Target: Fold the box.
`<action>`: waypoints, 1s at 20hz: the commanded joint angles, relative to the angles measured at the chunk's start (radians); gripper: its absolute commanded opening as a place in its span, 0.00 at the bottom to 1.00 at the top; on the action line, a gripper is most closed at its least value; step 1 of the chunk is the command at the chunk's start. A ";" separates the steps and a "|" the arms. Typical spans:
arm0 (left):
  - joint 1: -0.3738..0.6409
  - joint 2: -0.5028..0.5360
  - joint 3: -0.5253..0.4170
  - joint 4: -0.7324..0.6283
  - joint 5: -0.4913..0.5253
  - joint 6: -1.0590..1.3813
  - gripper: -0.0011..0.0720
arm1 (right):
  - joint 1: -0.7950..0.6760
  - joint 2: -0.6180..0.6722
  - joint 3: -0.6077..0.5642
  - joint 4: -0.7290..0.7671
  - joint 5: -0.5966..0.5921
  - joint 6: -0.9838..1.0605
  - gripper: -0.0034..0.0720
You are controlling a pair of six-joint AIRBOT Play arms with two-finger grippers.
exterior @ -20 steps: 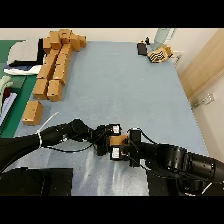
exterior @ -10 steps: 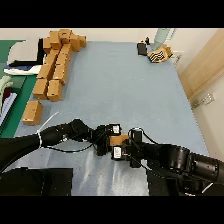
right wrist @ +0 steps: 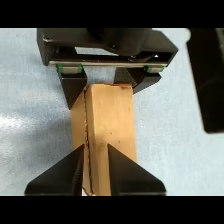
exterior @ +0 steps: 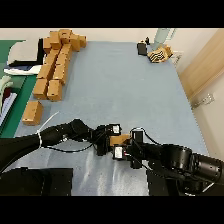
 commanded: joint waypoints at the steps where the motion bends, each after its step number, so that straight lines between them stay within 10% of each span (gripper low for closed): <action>1: 0.000 0.000 0.001 0.000 0.000 0.000 0.65 | 0.001 0.001 0.000 0.043 -0.001 0.000 0.30; 13: 0.000 0.000 0.001 0.000 0.000 0.000 0.65 | 0.001 -0.031 0.006 0.043 -0.012 -0.010 0.21; 16: 0.000 0.000 0.001 0.000 0.000 0.000 0.65 | 0.001 0.027 0.006 0.050 -0.048 -0.009 0.47; 20: 0.000 0.000 0.001 0.000 0.000 0.000 0.65 | 0.001 0.118 0.006 0.181 -0.101 0.074 0.40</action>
